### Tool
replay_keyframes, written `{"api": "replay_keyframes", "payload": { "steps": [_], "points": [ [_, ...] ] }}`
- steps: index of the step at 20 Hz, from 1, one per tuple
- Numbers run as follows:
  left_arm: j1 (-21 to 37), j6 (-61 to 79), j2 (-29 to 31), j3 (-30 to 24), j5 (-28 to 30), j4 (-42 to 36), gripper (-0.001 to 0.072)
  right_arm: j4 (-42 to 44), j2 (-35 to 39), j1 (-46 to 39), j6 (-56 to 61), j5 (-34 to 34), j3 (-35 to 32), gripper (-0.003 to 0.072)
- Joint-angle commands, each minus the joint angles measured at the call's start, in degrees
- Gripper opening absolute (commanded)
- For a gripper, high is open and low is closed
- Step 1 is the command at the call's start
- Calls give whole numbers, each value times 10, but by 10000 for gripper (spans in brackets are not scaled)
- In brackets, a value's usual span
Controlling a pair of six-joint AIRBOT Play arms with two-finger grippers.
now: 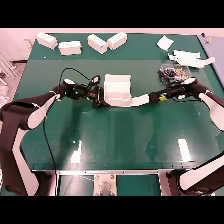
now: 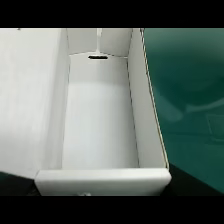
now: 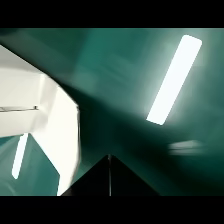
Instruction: Fold the box and place the chain.
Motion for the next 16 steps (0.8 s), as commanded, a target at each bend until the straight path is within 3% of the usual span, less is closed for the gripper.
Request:
{"api": "replay_keyframes", "payload": {
  "steps": [1, 14, 15, 16],
  "points": [
    [0, 0, 0, 0, 0, 0, 534, 47, -5, 42, -2, 12, -3, 9],
    [0, 0, 0, 0, 0, 0, 534, 47, 80, 82, 43, 10, 4, 11],
    [0, 0, 0, 0, 0, 0, 534, 46, 80, 86, 43, 10, 4, 22],
    [0, 0, 0, 0, 0, 0, 534, 47, 80, 89, 43, 10, 4, 159]
  ]
}}
